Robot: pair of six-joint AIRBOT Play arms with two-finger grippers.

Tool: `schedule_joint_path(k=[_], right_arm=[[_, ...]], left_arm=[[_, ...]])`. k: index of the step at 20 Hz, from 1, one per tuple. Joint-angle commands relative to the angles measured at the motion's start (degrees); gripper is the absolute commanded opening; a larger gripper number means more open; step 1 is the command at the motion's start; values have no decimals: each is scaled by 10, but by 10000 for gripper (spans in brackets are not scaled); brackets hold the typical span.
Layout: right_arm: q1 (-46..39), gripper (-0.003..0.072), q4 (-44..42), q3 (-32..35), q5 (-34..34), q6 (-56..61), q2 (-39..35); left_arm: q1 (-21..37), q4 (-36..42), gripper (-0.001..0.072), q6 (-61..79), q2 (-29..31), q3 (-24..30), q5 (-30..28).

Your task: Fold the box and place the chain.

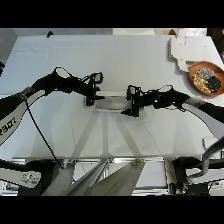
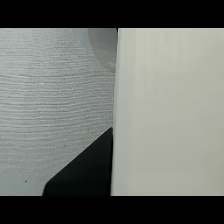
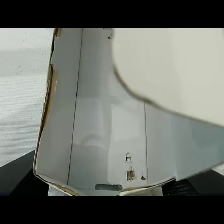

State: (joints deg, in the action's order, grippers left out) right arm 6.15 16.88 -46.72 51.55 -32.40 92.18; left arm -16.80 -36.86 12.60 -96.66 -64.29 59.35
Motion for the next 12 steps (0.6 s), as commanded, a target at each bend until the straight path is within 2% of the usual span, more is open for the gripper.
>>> schedule_joint_path(k=[1,5,6,7,8,10,12], right_arm=[[0,692,-2,-1,1,0,0],[0,688,-2,-1,1,0,0],[0,667,-2,-1,0,0,0],[0,597,-1,-1,0,0,0],[0,558,-1,-1,0,0,0],[0,514,-1,-1,-1,0,0],[0,432,-1,-1,-1,0,0]], left_arm=[[0,0,14,0,0,0,0],[0,0,14,0,0,0,0],[0,0,14,0,0,0,0],[0,0,14,0,0,0,0],[0,0,14,0,0,0,0],[0,0,14,0,0,0,0],[0,0,14,0,0,0,0]])
